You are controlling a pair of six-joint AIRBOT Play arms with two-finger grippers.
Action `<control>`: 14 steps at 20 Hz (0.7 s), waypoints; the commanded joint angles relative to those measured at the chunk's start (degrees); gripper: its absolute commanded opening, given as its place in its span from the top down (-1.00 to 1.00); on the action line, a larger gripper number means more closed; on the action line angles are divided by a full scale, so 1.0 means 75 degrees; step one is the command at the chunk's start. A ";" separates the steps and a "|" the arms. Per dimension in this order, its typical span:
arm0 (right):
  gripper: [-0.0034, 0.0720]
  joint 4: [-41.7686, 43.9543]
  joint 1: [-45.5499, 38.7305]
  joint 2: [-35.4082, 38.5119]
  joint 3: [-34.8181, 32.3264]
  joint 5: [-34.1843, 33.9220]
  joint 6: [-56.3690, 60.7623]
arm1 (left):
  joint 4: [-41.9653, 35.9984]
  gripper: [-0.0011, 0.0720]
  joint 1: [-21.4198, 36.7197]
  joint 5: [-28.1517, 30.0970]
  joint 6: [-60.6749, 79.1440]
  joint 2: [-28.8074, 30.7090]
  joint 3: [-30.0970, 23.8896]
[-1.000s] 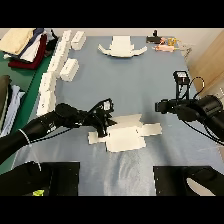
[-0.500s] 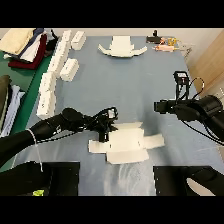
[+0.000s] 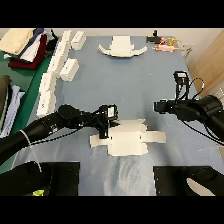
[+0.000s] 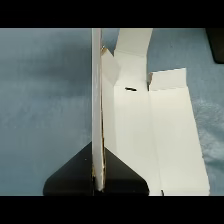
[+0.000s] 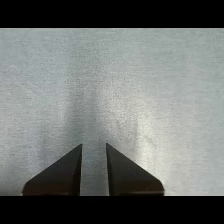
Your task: Fold the box.
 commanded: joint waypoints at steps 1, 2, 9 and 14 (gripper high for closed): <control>0.26 0.0041 0.0003 -0.0003 0.0003 0.0000 0.0003 | -0.0090 0.95 -0.0017 -0.0052 0.1268 0.0388 -0.0032; 0.26 0.0067 0.0003 -0.0003 0.0003 -0.0006 0.0003 | -0.0152 0.95 -0.0017 -0.0198 0.1306 0.0434 -0.0108; 0.26 0.0289 0.0006 -0.0003 0.0003 -0.0003 0.0003 | -0.2897 0.95 -0.0015 -0.0102 0.4054 0.0373 -0.1107; 0.26 0.0455 0.0006 -0.0003 0.0003 -0.0006 0.0000 | -0.3483 0.95 -0.0015 -0.0108 0.4666 -0.0350 -0.1244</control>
